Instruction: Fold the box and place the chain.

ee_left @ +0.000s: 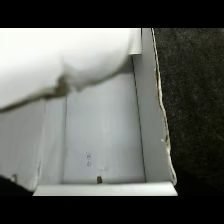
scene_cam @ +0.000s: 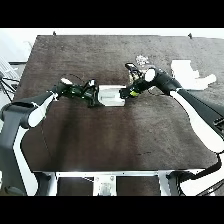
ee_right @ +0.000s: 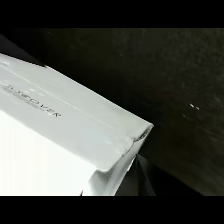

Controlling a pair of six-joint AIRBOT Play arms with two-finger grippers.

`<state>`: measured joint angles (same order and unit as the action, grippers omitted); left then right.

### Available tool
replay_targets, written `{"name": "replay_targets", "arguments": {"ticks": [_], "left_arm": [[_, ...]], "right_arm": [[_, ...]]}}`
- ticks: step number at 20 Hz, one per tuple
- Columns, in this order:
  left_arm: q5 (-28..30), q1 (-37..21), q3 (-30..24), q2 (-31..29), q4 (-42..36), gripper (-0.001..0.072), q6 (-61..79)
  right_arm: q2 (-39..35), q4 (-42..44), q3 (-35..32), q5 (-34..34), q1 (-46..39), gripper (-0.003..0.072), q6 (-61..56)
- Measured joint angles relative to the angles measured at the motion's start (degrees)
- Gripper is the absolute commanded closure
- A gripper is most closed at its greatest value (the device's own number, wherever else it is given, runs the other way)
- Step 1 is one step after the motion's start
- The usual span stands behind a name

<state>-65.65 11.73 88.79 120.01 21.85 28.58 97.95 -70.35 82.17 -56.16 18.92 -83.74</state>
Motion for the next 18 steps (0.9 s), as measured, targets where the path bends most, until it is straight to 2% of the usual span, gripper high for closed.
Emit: {"name": "replay_targets", "arguments": {"ticks": [6,18], "left_arm": [[0.0,0.0,0.0,0.0,0.0,0.0178,0.0],[0.0,0.0,0.0,0.0,0.0,0.0178,0.0]], "right_arm": [[0.2,-8.6,1.9,-1.0,1.9,0.0307,-8.4],[6.3,-12.2,7.8,-5.0,4.5,0.0322,-14.9]]}}
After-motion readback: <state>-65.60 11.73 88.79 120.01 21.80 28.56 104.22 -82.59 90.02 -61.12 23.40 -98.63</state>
